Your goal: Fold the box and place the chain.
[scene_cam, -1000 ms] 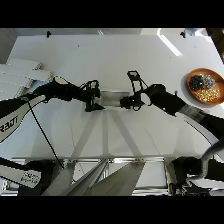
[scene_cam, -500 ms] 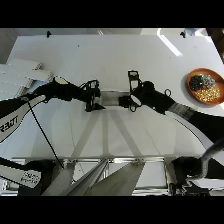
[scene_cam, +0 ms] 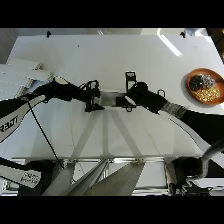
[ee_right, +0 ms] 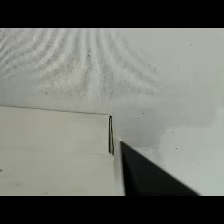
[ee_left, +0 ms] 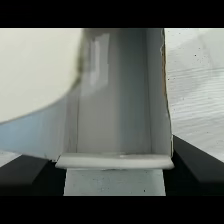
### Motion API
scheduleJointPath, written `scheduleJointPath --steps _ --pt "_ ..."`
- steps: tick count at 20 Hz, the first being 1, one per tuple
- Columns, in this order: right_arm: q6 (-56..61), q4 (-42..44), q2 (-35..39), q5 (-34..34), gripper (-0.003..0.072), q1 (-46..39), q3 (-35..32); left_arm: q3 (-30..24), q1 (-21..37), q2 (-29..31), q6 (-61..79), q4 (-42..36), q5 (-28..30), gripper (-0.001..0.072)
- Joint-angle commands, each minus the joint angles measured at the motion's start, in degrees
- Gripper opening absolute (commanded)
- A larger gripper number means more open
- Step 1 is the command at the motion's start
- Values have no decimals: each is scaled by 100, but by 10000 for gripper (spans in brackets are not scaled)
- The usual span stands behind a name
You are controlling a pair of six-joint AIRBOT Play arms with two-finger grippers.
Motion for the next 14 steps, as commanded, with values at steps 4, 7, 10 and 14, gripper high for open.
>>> scheduleJointPath --steps 4,7,10,14 --pt "-391 26 715 -37 315 11 133 2 2 4 -22 -9 4 374" --pt "-907 -396 1421 562 315 9 133 2 2 4 -22 -9 4 374" --pt "-1405 -1364 2063 1596 315 -96 133 2 2 4 -22 -9 4 374" --pt "-2420 -2028 2651 2138 315 -962 133 2 2 4 -22 -9 4 374"
